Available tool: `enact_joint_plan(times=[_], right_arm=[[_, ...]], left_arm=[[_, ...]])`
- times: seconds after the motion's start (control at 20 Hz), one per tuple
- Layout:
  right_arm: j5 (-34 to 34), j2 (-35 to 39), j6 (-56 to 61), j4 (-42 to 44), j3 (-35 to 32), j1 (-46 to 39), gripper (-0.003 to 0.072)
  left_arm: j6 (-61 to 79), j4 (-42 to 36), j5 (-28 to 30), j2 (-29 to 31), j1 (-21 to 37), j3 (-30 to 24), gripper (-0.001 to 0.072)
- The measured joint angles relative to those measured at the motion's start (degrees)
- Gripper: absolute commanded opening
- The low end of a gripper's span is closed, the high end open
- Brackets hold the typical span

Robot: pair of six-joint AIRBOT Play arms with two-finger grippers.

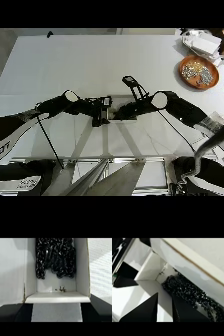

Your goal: Fold the box and place the chain.

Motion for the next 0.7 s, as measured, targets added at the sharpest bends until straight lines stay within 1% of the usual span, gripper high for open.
enact_joint_plan(times=[0.2, 0.4, 0.5, 0.7], right_arm=[[-0.57, 0.90, 0.04, 0.72, 0.04, -0.26, 0.0200], [1.55, 6.97, 0.11, -1.62, 0.28, -3.26, 0.0198], [4.57, 10.58, 0.85, -5.38, 0.33, -6.32, 0.0198], [11.43, 14.27, 5.29, -18.08, 0.31, -13.44, 0.0200]], left_arm=[[0.00, 0.00, -0.02, 0.00, 0.00, 0.00, 0.0151], [0.00, 0.00, 0.00, 0.00, 0.00, 0.00, 0.0151], [0.00, 0.00, 0.00, 0.00, 0.00, 0.00, 0.0151], [0.00, 0.00, 0.00, 0.00, 0.00, 0.00, 0.0151]])
